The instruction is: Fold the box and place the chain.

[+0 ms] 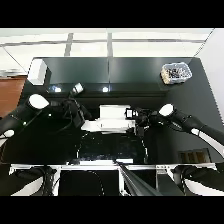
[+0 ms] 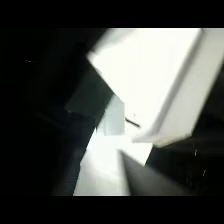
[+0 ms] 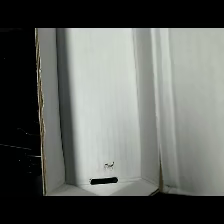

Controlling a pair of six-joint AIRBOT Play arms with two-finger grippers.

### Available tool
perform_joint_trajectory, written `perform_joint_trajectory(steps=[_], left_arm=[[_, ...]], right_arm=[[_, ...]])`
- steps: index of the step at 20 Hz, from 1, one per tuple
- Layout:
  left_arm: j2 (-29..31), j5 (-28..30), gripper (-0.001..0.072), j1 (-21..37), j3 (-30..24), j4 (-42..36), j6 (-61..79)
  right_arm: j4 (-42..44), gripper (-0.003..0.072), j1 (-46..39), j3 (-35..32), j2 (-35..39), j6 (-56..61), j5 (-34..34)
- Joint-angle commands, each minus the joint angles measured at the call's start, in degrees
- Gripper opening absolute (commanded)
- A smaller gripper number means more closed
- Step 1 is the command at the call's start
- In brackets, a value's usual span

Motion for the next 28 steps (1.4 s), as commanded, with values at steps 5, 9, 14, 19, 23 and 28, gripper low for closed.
perform_joint_trajectory(steps=[5,9,14,19,23,28], left_arm=[[-4.02,3.82,0.0683,-6.75,-1.55,1.44,25.97],[-5.92,4.17,0.0456,-8.2,-0.7,-3.06,25.94],[-5.9,2.4,0.0219,-8.17,-0.55,-7.21,25.64],[-8.37,3.13,0.0219,-8.26,-0.52,-16.61,25.66],[-9.88,3.26,0.0217,-8.22,-0.52,-18.27,25.64],[-9.9,3.28,0.0476,-8.24,-0.52,-18.27,25.57]], right_arm=[[-0.02,0.0196,0.07,0.02,-0.04,0.0,0.04],[-0.02,0.0197,0.07,0.02,-0.04,0.0,0.04],[-0.02,0.0196,0.07,0.02,-0.04,0.0,0.04],[-0.02,0.0196,0.07,0.02,-0.04,0.0,0.04],[-0.02,0.0196,0.07,0.02,-0.04,0.0,0.04],[-0.02,0.0196,0.04,0.02,-0.04,0.0,0.04]])
